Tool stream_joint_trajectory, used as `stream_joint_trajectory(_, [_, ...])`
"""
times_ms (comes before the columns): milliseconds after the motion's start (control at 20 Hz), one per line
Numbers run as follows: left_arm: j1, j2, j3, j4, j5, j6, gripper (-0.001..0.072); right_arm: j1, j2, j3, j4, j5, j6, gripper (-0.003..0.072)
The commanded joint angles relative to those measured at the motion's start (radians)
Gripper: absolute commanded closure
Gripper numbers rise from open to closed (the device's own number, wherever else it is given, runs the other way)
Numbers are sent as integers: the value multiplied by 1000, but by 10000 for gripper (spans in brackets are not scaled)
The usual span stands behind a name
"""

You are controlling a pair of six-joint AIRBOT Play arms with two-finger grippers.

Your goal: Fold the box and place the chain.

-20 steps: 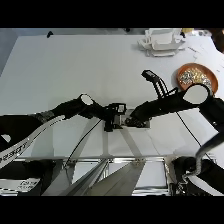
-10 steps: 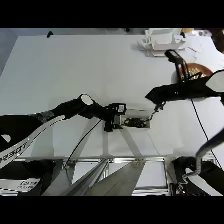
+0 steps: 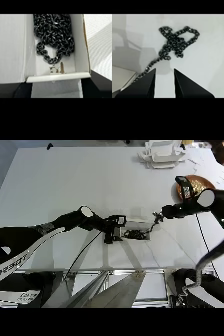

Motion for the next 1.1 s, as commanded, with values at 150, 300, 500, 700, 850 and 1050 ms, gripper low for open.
stream_joint_trajectory(150, [1,0,0,0,0,0,695,75,-43,-59,-21,-84,13,428])
stream_joint_trajectory(300, [1,0,0,0,0,0,695,98,-106,-60,-22,-81,13,429])
stream_joint_trajectory(500, [1,0,0,0,0,0,695,98,-163,-60,-26,-91,14,430])
stream_joint_trajectory(700, [1,0,0,0,0,0,695,98,-200,-60,-25,-103,14,460])
stream_joint_trajectory(850, [1,0,0,0,0,0,695,98,-200,-60,-26,-113,14,469])
stream_joint_trajectory(1050, [1,0,0,0,0,0,695,98,-200,-60,-26,-114,14,529])
